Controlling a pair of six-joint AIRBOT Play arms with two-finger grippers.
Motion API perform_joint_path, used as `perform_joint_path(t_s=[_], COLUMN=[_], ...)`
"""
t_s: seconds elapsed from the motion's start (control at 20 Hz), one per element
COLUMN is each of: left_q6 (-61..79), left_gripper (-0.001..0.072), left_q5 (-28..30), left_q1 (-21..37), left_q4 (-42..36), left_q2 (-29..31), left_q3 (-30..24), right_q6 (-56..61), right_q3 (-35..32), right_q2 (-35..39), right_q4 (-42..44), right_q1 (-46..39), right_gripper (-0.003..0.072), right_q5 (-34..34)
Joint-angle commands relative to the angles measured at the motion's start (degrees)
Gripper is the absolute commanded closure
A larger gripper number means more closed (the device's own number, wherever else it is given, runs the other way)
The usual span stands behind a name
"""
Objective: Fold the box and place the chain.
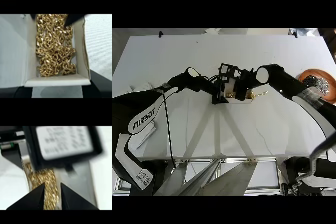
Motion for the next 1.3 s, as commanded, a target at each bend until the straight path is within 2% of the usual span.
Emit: perform_joint_path(t_s=[0.0, 0.1, 0.25, 0.35, 0.4, 0.55, 0.7, 0.9, 1.25], left_q6=[0.0, 0.02, 0.02, 0.02, 0.0, 0.0, 0.0, 0.02, 0.0], left_gripper=[0.0272, 0.0272, 0.0272, 0.0272, 0.0272, 0.0272, 0.0272, 0.0272, 0.0272], left_q5=[0.0, 0.0, 0.0, 0.0, 0.0, 0.0, 0.0, 0.02, 0.0], left_q1=[0.04, 0.04, 0.04, 0.04, 0.04, 0.04, 0.04, 0.04, 0.04], left_q4=[0.0, 0.0, 0.0, 0.0, 0.0, 0.0, 0.0, 0.0, 0.0], left_q2=[0.02, 0.02, 0.02, 0.02, 0.02, 0.02, 0.02, 0.02, 0.02], left_q3=[-0.02, -0.02, -0.02, -0.02, -0.02, -0.02, -0.02, -0.02, -0.02], right_q6=[-0.02, -0.46, -4.04, -5.05, -6.58, -14.93, -23.23, -24.57, -42.4], right_q3=[0.0, 0.0, -0.07, -0.07, -0.07, -0.07, -0.07, -0.07, -0.07], right_q2=[5.25, 7.69, 7.65, 6.16, 4.94, 0.35, -4.96, -9.9, -11.41], right_q4=[-0.74, -0.72, -0.72, -0.7, -0.68, 0.15, 4.5, 6.05, 16.11], right_q1=[-3.19, -7.61, -14.78, -18.16, -19.28, -20.09, -20.09, -20.09, -20.06], right_gripper=[0.0464, 0.0464, 0.0456, 0.0342, 0.027, 0.023, 0.0214, 0.021, 0.021], right_q5=[5.95, 10.86, 20.85, 23.15, 22.88, 21.99, 20.61, 16.76, 12.57])
